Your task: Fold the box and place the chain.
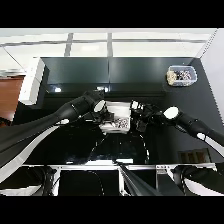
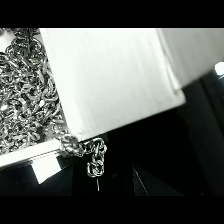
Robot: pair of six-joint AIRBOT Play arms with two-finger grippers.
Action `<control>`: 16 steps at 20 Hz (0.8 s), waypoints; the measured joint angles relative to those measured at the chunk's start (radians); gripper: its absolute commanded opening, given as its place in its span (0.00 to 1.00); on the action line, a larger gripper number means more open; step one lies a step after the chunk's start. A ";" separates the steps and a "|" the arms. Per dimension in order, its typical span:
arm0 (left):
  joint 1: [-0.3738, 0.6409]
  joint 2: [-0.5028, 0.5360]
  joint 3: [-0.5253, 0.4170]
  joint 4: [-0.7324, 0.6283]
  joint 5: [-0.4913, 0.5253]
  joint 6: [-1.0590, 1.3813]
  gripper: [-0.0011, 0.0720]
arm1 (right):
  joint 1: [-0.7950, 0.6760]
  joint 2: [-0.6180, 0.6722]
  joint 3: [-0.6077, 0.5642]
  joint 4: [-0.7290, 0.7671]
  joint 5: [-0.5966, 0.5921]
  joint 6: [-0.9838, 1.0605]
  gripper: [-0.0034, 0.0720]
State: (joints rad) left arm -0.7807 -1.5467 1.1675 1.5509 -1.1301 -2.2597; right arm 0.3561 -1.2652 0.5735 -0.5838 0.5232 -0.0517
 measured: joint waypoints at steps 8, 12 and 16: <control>0.000 0.000 0.000 -0.001 0.000 0.000 0.05 | 0.000 -0.027 0.003 0.010 -0.005 -0.005 0.07; 0.000 0.000 0.000 -0.001 0.000 0.000 0.05 | -0.010 -0.026 0.002 0.003 -0.019 0.075 0.07; 0.000 0.000 0.000 -0.001 0.000 0.000 0.05 | -0.045 0.035 0.000 -0.059 0.003 0.323 0.07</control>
State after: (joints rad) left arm -0.7807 -1.5467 1.1675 1.5497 -1.1305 -2.2593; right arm 0.3115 -1.2304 0.5735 -0.6426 0.5259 0.2710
